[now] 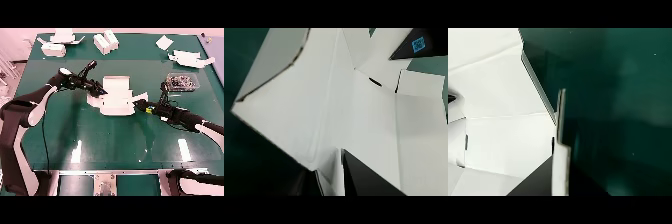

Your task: Fold the box and place the chain.

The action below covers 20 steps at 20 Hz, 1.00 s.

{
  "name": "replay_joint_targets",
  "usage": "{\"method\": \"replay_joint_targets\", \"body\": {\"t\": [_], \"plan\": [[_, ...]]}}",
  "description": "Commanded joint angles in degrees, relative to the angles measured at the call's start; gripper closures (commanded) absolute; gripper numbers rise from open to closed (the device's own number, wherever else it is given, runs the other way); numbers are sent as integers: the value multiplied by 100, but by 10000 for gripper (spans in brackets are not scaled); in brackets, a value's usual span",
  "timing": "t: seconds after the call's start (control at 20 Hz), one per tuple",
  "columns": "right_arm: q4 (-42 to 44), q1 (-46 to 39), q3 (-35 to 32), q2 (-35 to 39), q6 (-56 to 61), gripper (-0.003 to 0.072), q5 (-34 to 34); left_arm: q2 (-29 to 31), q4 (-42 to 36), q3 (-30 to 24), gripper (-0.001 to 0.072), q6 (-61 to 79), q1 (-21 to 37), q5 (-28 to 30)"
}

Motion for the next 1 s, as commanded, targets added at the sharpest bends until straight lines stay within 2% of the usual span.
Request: {"method": "replay_joint_targets", "body": {"t": [0.0, 0.3, 0.95], "plan": [[0, 0, 2, -4, 0, 674, 2, -4, -9, 7, 461, 26, -83, 15], [-2, 0, 2, -4, -22, 674, 2, -4, 81, 7, 464, 57, -125, 157], [-2, -4, 2, -4, -20, 674, 0, -4, -133, 13, 462, 205, -13, 66]]}}
